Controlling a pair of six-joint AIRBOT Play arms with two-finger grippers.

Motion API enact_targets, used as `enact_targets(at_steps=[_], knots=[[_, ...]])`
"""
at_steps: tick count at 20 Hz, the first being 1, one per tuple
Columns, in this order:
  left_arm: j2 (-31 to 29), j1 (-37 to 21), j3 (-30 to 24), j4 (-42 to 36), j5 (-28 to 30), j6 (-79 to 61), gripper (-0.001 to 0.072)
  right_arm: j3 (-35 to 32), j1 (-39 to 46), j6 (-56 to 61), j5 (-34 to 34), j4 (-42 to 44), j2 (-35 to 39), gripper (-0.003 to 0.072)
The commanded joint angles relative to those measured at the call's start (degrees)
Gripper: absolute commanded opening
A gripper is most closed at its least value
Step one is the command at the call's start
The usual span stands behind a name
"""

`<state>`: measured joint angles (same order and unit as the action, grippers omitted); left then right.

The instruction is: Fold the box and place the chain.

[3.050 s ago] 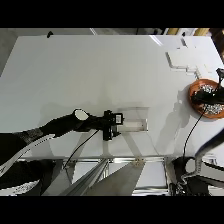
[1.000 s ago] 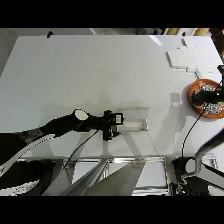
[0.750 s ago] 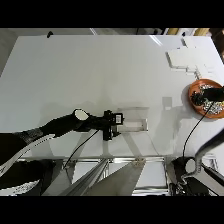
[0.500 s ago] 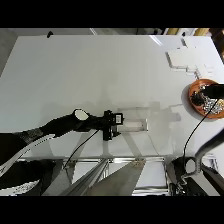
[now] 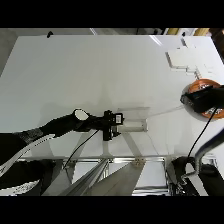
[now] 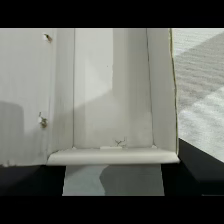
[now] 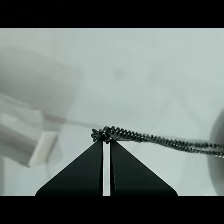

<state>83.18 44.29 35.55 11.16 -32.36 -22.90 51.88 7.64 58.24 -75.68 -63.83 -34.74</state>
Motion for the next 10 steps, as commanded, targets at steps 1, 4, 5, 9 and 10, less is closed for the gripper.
enact_targets(at_steps=[1, 4, 5, 9, 10], knots=[[-0.04, 0.02, -0.02, 0.00, 0.00, -0.02, 0.0204, 0.00, -7.98, 1.97, -1.92, 3.10, 5.31, 0.0016], [-0.04, 0.02, -0.02, 0.00, 0.00, -0.02, 0.0204, 0.00, -15.17, 1.99, -2.25, 3.96, 6.78, 0.0016], [-0.04, 0.02, -0.02, 0.00, 0.00, -0.02, 0.0204, -0.04, -17.55, 2.01, -2.34, 3.89, 6.73, 0.0016], [-0.04, 0.02, -0.02, 0.00, 0.00, -0.02, 0.0204, -2.56, -26.21, 3.56, 3.23, 4.26, 6.60, 0.0016], [-0.04, 0.02, -0.02, 0.00, 0.00, -0.02, 0.0204, -3.98, -28.52, 3.67, 5.68, 4.26, 6.51, 0.0016]])
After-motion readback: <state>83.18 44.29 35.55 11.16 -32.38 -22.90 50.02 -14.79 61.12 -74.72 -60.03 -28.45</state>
